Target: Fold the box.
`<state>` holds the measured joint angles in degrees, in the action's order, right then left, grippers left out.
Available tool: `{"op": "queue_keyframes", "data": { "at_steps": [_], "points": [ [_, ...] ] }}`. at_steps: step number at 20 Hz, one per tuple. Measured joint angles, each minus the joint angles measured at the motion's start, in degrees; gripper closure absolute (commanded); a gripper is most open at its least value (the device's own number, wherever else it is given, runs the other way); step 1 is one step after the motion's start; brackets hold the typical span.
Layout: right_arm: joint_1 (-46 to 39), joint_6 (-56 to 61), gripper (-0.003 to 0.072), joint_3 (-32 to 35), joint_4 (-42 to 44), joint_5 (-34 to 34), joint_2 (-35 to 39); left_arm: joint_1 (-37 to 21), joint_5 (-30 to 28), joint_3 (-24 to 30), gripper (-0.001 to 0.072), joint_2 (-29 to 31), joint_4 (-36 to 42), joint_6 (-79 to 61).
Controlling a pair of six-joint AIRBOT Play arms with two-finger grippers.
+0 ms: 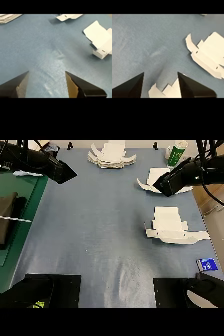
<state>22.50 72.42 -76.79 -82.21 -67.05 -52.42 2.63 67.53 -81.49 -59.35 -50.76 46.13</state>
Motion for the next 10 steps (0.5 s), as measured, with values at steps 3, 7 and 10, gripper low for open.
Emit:
{"op": "queue_keyframes", "data": {
  "at_steps": [3,7,10],
  "points": [
    [0.0,0.02,0.0067,0.04,0.39,0.0,-0.15,0.0,-0.02,0.07,-0.0011,-0.02,0.0,0.02],
    [0.0,4.07,0.0069,0.07,2.73,0.0,-1.11,0.02,0.02,0.11,-0.0011,-0.07,0.0,0.0],
    [0.0,16.59,0.0265,0.07,2.97,-0.07,-2.78,0.02,0.02,0.11,-0.0011,-0.07,0.0,0.0]
  ]
}}
